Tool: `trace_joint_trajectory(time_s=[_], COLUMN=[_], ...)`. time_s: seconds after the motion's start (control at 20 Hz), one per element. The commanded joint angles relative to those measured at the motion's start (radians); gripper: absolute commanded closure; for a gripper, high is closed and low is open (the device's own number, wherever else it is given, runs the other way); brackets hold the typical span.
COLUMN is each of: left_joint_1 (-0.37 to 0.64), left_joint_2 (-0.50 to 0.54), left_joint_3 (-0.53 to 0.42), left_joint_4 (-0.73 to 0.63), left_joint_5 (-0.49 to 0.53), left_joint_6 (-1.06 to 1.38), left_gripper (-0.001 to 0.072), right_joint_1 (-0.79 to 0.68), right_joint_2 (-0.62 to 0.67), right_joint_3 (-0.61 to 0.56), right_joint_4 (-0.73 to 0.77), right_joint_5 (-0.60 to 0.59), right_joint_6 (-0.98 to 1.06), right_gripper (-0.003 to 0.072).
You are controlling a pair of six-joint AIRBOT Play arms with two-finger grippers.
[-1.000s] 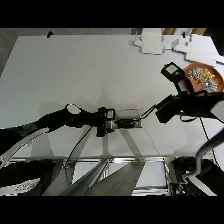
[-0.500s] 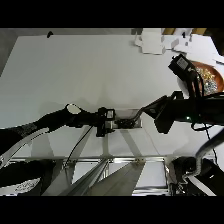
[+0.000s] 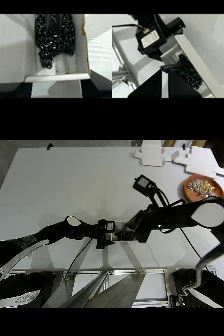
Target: Fold the box and place the chain.
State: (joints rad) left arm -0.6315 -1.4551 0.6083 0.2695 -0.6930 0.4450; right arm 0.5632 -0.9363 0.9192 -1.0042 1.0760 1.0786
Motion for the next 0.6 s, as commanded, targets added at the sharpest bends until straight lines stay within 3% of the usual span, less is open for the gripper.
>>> trace_joint_trajectory(time_s=[0.0,0.1,0.15,0.2,0.3,0.45,0.55], left_joint_1=[0.0,0.0,0.0,0.0,0.0,0.0,0.0], left_joint_2=[0.001,0.001,0.001,0.001,0.001,0.001,0.001], left_joint_3=[0.0,0.0,0.0,0.0,0.0,0.0,0.0], left_joint_4=[0.0,0.0,0.0,0.0,0.0,0.0,0.0], left_joint_5=[0.0,0.001,0.0,0.0,0.0,0.0,0.0], left_joint_6=[0.0,0.0,0.0,0.0,0.0,0.0,0.0], left_gripper=[0.0501,0.0501,0.0501,0.0501,0.0501,0.0501,0.0501], right_joint_1=[0.016,0.006,-0.01,-0.033,-0.082,-0.121,-0.12], right_joint_2=[-0.076,-0.08,-0.082,-0.089,-0.114,-0.187,-0.266], right_joint_3=[0.001,0.02,0.058,0.11,0.191,0.211,0.211], right_joint_4=[-0.019,-0.02,-0.02,-0.021,-0.021,-0.028,-0.047], right_joint_5=[-0.005,0.005,0.033,0.068,0.099,0.104,0.116], right_joint_6=[-0.016,-0.094,-0.124,-0.153,-0.175,-0.261,-0.303], right_gripper=[0.0648,0.0461,0.0409,0.0409,0.0431,0.0655,0.0671])
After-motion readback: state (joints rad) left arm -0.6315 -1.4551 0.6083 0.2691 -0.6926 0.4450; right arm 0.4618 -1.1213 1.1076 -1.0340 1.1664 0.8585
